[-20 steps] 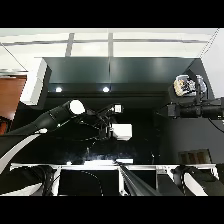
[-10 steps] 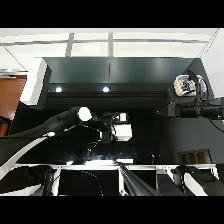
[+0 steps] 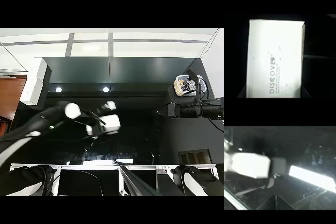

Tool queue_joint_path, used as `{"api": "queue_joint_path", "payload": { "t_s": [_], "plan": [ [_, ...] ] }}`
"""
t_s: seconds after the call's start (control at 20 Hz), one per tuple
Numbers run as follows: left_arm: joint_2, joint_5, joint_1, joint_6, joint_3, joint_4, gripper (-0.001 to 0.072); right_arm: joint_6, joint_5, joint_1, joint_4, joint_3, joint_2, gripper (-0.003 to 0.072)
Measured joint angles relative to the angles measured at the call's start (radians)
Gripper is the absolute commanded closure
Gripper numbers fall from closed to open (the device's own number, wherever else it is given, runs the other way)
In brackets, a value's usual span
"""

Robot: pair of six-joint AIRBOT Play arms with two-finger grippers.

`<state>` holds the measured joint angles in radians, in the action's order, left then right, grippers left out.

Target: Fold the box and place the chain.

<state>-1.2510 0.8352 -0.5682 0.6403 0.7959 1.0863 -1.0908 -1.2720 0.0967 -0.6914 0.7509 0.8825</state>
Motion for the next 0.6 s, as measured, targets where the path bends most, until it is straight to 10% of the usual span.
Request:
{"api": "queue_joint_path", "payload": {
  "t_s": [0.6],
  "plan": [
    [0.217,0.335,1.008,0.29,-0.084,0.234,0.0426,-0.001,0.042,0.0,-0.001,0.0,0.0,0.0675]
  ]
}}
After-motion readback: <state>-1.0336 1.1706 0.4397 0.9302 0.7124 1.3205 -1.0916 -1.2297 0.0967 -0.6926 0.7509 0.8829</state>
